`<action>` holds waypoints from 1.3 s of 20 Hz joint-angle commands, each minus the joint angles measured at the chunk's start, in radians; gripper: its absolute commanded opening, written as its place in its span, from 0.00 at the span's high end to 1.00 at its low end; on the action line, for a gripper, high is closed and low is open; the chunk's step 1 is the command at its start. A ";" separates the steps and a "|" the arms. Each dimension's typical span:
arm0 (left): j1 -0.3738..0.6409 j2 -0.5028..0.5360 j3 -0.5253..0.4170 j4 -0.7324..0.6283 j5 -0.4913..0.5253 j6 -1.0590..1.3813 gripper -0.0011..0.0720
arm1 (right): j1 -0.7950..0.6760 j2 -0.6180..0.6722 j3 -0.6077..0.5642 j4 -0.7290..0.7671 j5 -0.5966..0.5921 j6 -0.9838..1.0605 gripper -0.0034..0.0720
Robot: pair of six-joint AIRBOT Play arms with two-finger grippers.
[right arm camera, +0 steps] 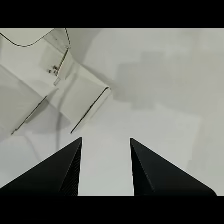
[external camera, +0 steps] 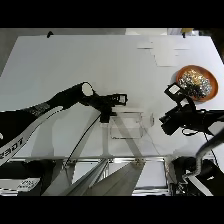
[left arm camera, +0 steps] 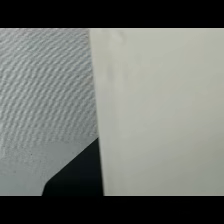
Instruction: Fold the box and place the chain.
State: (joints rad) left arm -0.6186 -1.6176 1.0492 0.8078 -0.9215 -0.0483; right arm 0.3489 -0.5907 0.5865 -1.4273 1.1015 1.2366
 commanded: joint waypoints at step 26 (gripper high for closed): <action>0.000 0.000 0.001 -0.006 0.004 -0.002 0.97 | 0.388 -0.035 -0.392 0.142 -0.522 -0.752 0.06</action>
State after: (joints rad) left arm -0.6186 -1.6176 1.0492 0.8021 -0.9173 -0.0498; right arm 0.7006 -0.6262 0.2481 -1.2163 0.6979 0.4900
